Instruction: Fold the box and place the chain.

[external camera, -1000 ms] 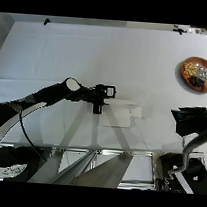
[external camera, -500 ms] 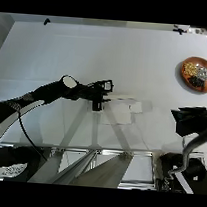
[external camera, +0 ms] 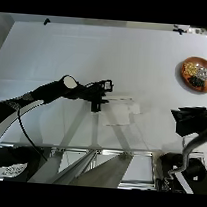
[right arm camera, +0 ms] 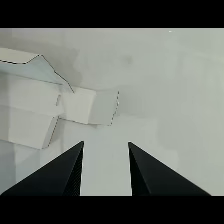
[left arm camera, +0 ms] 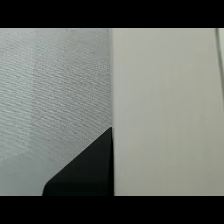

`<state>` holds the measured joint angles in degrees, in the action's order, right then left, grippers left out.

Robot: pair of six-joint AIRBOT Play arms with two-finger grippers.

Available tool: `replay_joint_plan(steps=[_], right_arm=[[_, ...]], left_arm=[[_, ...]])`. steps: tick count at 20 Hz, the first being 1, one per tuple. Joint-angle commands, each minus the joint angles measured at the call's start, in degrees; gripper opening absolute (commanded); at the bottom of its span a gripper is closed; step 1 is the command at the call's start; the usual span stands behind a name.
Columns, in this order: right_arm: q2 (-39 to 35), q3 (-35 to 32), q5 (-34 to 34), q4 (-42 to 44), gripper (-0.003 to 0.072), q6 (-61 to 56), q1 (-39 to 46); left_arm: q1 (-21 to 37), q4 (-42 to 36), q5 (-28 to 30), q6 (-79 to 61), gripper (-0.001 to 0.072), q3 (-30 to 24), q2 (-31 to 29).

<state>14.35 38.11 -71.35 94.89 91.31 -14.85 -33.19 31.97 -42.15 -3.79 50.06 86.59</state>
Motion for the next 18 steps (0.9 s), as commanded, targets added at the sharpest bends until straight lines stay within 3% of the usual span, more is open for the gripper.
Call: replay_joint_plan(steps=[1,7,18], right_arm=[[0.0,0.0,0.0,0.0,0.0323,0.0,0.0],[0.0,0.0,0.3,0.0,0.0323,0.0,0.0],[0.0,0.0,0.4,0.0,0.0323,0.0,0.0]], left_arm=[[0.0,2.0,-1.0,1.3,0.0004,0.0,0.0],[0.1,2.0,-3.5,-0.3,0.0004,0.0,0.0],[0.1,2.4,-2.3,-0.2,0.0014,0.0,0.0]])
